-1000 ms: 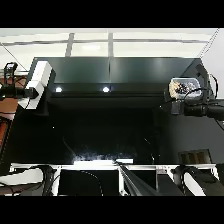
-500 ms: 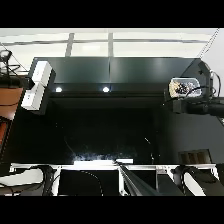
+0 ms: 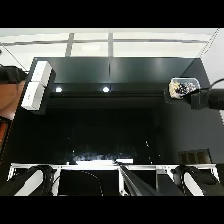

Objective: Fold the box and place the chain.

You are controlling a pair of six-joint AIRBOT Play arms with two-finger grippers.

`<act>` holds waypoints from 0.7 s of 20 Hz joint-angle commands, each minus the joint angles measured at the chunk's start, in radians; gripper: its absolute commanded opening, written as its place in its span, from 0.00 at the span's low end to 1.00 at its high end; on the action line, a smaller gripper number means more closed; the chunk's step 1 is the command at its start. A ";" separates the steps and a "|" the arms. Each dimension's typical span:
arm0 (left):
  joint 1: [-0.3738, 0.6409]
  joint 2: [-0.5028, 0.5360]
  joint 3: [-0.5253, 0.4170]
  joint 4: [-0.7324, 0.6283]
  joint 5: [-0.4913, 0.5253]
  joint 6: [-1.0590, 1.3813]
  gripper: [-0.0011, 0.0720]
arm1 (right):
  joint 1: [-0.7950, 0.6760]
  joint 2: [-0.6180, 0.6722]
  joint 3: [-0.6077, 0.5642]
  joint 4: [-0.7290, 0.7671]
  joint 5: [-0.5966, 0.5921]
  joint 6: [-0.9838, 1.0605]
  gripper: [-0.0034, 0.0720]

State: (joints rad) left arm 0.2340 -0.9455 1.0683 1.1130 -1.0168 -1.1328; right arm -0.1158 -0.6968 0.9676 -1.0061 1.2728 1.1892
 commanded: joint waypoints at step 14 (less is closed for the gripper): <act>-0.218 0.520 -0.640 -0.049 0.344 -0.023 0.05 | -0.001 0.205 -0.473 -0.016 -0.464 -0.019 0.06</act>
State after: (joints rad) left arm 0.0189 -0.4374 0.4412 1.0645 -0.6804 -1.1572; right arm -0.1158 -0.4946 0.5030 -1.0218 0.8158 1.1706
